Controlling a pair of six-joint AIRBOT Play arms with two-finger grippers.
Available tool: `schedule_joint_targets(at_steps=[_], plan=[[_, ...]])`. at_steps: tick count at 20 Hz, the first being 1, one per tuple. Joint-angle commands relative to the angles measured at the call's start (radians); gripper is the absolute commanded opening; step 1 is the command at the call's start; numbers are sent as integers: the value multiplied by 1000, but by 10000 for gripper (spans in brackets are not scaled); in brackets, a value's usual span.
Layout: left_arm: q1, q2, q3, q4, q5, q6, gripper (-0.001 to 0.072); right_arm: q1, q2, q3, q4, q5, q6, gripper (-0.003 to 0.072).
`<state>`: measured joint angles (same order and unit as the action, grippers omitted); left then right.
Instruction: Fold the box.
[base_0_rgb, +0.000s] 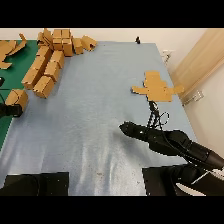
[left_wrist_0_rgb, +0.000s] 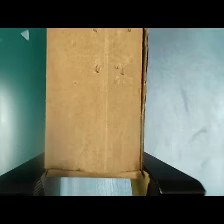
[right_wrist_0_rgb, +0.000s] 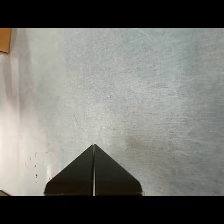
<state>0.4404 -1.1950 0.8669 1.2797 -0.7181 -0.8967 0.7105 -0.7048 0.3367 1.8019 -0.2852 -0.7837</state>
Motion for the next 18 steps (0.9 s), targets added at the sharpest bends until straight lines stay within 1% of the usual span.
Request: schedule_joint_targets(at_steps=[1, 5, 8, 9, 10, 12, 14, 18], plan=[[-35, -108, 100, -2, 0, -20, 530, -1, 0, 1, 0, 4, 2, 2], [-90, -190, 155, -2, 12, -20, 531, -1, 0, 1, 0, 23, 2, 2], [-104, -232, 183, -6, 11, -21, 535, -1, 0, 1, 0, 23, 2, 2], [-104, -237, 190, -8, 13, -21, 680, -1, 0, 1, 0, 22, 2, 2], [-103, -238, 196, -7, 14, -37, 698, -1, 0, 1, 0, 22, 2, 2], [-97, -238, 216, 0, 2, -47, 699, -1, 0, 1, 0, 23, 2, 2], [-89, -237, 254, 3, -56, -51, 699, -1, 0, 1, 0, 22, 2, 2], [-59, -236, 354, 7, -248, -67, 699, -1, 0, 1, 0, 22, 1, 3]])
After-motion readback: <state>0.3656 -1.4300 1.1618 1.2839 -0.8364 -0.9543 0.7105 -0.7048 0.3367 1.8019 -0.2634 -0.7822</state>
